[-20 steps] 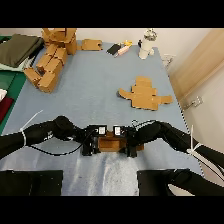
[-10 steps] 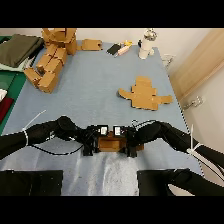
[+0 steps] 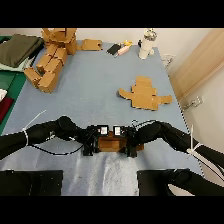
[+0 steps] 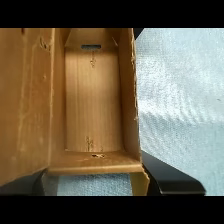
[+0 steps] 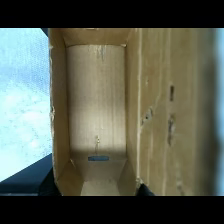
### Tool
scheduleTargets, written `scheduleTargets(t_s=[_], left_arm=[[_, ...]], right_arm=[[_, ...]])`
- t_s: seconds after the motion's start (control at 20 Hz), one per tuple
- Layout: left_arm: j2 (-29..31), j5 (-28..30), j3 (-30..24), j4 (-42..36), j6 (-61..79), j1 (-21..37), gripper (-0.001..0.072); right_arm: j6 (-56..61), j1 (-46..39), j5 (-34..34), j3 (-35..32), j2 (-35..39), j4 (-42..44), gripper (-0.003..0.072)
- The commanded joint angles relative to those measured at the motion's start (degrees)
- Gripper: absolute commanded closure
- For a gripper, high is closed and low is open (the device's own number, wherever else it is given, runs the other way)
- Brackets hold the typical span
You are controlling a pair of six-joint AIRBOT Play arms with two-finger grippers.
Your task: Fold the box.
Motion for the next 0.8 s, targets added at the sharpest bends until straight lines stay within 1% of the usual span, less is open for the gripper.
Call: scheduleTargets(t_s=[0.0,0.2,0.25,0.3,0.4,0.45,0.5,0.75], left_arm=[[0.0,0.3,0.1,0.0,0.0,0.0,0.0207],[0.0,0.3,0.1,0.0,0.0,0.0,0.0207],[0.0,0.2,0.1,0.0,0.0,0.0,0.0207],[0.0,0.2,0.1,0.0,0.0,0.0,0.0207],[0.0,0.3,0.1,0.0,0.0,0.0,0.0206],[0.0,0.3,0.1,0.0,0.0,0.0,0.0207],[0.0,0.2,0.1,0.0,0.0,0.0,0.0206],[0.0,0.3,0.1,0.0,0.0,0.0,0.0207]], right_arm=[[0.0,0.0,0.0,0.0,0.0,0.0,0.0174],[0.0,0.0,0.0,0.0,0.0,0.0,0.0174],[-1.5,0.0,0.6,0.0,0.0,-0.2,0.0174],[-3.0,0.0,4.0,0.0,0.0,-1.0,0.0172],[-3.0,0.0,13.7,0.0,0.0,-2.4,0.0172],[-3.0,0.0,16.4,0.0,0.0,-2.4,0.0172],[-3.0,0.0,17.7,0.0,0.0,-2.4,0.0172],[-3.0,0.0,17.5,0.0,0.0,-2.4,0.0172]])
